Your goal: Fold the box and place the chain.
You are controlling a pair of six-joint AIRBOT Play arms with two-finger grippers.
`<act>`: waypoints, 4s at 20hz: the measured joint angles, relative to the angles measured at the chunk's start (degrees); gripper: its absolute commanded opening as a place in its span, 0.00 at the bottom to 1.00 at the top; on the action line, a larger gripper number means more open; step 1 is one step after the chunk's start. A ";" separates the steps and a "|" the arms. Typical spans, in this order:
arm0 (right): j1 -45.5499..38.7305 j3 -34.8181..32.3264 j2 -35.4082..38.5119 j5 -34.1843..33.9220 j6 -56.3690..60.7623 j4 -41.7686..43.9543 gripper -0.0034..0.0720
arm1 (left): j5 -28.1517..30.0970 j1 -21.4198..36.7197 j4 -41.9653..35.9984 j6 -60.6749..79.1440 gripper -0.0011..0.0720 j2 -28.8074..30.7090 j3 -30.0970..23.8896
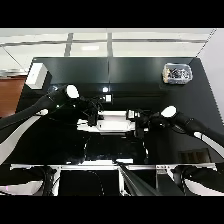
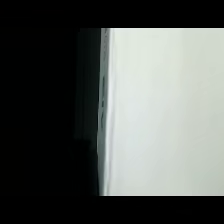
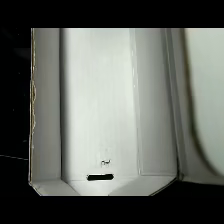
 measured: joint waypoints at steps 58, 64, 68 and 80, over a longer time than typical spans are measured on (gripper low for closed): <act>2.03 2.49 -2.27 0.02 5.14 -6.10 0.22 | -16.13 8.17 -8.72 -34.67 0.05 18.12 -12.00; 2.03 2.49 -2.27 0.02 5.79 -6.08 0.22 | 5.68 3.06 -21.09 -32.11 0.05 18.43 -16.92; 2.03 2.49 -2.27 0.02 5.92 -6.08 0.22 | 16.28 2.40 -22.49 -31.30 0.05 16.00 -15.93; 2.03 2.49 -2.27 0.00 5.99 -6.05 0.22 | 18.95 3.32 -15.43 -31.30 0.04 11.10 -13.55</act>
